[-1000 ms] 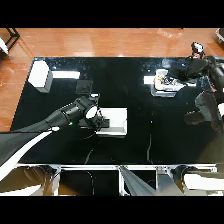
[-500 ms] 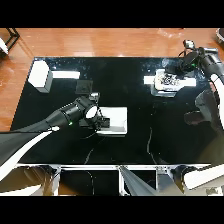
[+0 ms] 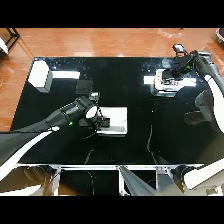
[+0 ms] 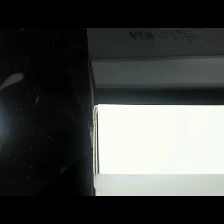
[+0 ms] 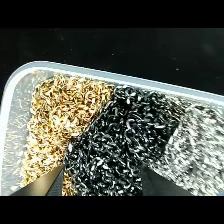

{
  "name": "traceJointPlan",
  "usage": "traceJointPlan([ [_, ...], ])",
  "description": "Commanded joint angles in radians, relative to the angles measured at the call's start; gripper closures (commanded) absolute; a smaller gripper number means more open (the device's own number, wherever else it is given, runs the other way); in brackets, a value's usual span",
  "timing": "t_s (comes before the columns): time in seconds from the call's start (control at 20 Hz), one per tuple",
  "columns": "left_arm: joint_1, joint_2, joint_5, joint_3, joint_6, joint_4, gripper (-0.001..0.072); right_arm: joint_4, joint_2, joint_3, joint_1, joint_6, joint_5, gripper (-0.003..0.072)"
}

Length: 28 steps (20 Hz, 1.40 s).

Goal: Fold the box and place the chain.

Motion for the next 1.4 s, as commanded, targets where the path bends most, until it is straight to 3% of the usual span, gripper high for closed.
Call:
traceJointPlan([
  [0.0, 0.001, 0.000, 0.000, 0.001, 0.001, 0.005, 0.0686, 0.000, -0.027, 0.001, 0.002, -0.024, 0.017, 0.0141],
  [0.15, 0.001, 0.000, -0.002, 0.001, 0.001, 0.004, 0.0686, -0.002, -0.038, 0.001, 0.001, -0.024, 0.015, 0.0141],
  [0.2, 0.001, 0.000, -0.002, 0.001, 0.001, 0.004, 0.0687, -0.003, -0.039, 0.001, 0.001, -0.024, 0.014, 0.0204],
  [0.25, 0.001, 0.000, -0.003, 0.001, 0.001, 0.003, 0.0687, -0.003, -0.039, 0.001, 0.002, -0.024, 0.007, 0.0302],
  [0.35, 0.001, 0.000, -0.002, 0.001, 0.001, 0.000, 0.0687, -0.003, -0.035, 0.003, -0.001, -0.023, -0.027, 0.0664],
  [0.7, 0.000, 0.000, -0.002, 0.001, 0.001, 0.000, 0.0687, -0.017, 0.100, 0.013, -0.021, -0.015, -0.132, 0.0667],
  [1.35, 0.000, 0.000, 0.001, 0.001, 0.008, 0.008, 0.0687, 0.200, 0.661, 0.013, -0.021, -0.017, -0.236, 0.0668],
])
